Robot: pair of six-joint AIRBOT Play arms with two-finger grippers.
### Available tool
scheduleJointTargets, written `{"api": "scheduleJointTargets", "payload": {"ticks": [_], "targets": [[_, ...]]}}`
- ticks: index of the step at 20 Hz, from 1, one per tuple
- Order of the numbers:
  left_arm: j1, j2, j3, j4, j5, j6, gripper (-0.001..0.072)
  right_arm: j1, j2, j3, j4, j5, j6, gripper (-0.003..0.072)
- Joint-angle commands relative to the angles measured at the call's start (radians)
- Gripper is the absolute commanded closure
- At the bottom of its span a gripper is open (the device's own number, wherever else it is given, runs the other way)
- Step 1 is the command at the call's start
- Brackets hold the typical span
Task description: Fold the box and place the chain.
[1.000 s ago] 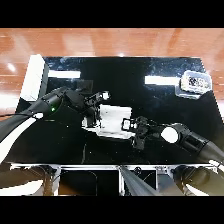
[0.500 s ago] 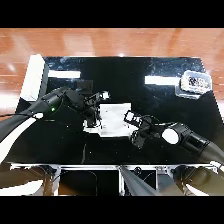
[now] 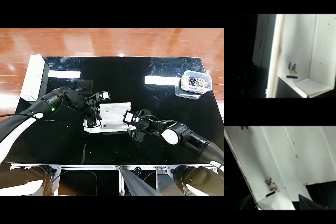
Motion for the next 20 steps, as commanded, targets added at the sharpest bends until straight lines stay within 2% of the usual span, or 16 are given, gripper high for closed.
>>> {"api": "scheduleJointTargets", "payload": {"ticks": [1,3,14,16,20], "targets": [[0.0,-0.001,0.001,0.001,0.0,0.001,0.0685,0.0,0.001,0.0,0.015,-0.07,-0.04,-0.0029],[0.0,-0.001,0.001,0.001,0.0,0.0,0.0685,0.001,0.0,0.002,0.055,-0.06,-0.041,-0.0029],[-0.001,-0.001,0.001,0.021,0.005,-0.026,0.0686,0.0,0.0,0.014,0.06,-0.046,-0.107,-0.003],[-0.003,-0.001,0.001,0.032,0.037,-0.029,0.0686,0.0,0.0,0.018,0.088,-0.037,-0.127,-0.0029],[-0.005,-0.001,0.001,0.032,0.015,-0.029,0.0687,-0.063,0.0,0.032,0.16,0.082,-0.233,-0.0029]]}}
